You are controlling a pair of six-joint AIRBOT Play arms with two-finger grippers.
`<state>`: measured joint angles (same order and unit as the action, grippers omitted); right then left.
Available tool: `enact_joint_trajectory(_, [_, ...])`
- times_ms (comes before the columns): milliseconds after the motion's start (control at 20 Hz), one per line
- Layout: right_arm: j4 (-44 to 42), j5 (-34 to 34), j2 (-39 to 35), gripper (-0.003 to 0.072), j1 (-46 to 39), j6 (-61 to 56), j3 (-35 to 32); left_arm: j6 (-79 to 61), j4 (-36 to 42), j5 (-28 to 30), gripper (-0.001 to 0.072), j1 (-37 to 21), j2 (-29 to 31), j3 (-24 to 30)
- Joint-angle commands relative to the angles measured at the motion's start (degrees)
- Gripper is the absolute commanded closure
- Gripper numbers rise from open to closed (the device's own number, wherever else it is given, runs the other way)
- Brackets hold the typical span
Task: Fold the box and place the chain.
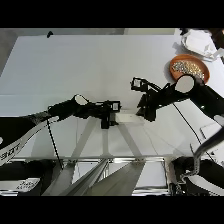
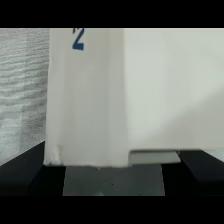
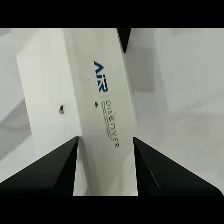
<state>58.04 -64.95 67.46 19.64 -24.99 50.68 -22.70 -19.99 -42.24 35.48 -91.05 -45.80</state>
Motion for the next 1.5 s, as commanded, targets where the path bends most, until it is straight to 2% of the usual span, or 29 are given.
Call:
enact_joint_trajectory(0, [0.22, 2.51, 0.07, 0.0328, 2.54, -0.02, -0.09, -0.02, 0.00, 0.00, 0.0396, -0.04, 0.04, -0.02])
enact_joint_trajectory(750, [0.31, 3.02, 0.46, 0.0324, 3.76, 0.02, -1.36, -0.02, 0.00, 0.00, 0.0396, -0.04, 0.04, -0.02])
enact_joint_trajectory(900, [0.11, 3.06, 0.76, 0.0262, 4.07, 0.02, -1.36, -0.02, 0.00, 0.02, 0.0396, -0.04, 0.04, -0.02])
enact_joint_trajectory(1250, [0.70, 5.22, 0.76, 0.0277, 6.14, 0.00, -1.36, -0.02, 0.00, 0.02, 0.0396, -0.02, 0.04, -0.02])
enact_joint_trajectory(1350, [0.94, 6.16, 0.76, 0.0295, 6.12, 0.00, -1.36, -0.02, 0.00, 0.00, 0.0396, -0.04, 0.04, -0.02])
enact_joint_trajectory(1450, [2.69, 6.69, 0.76, 0.0351, 6.12, -0.02, -1.36, 0.00, 0.00, 0.00, 0.0396, -0.04, 0.04, -0.02])
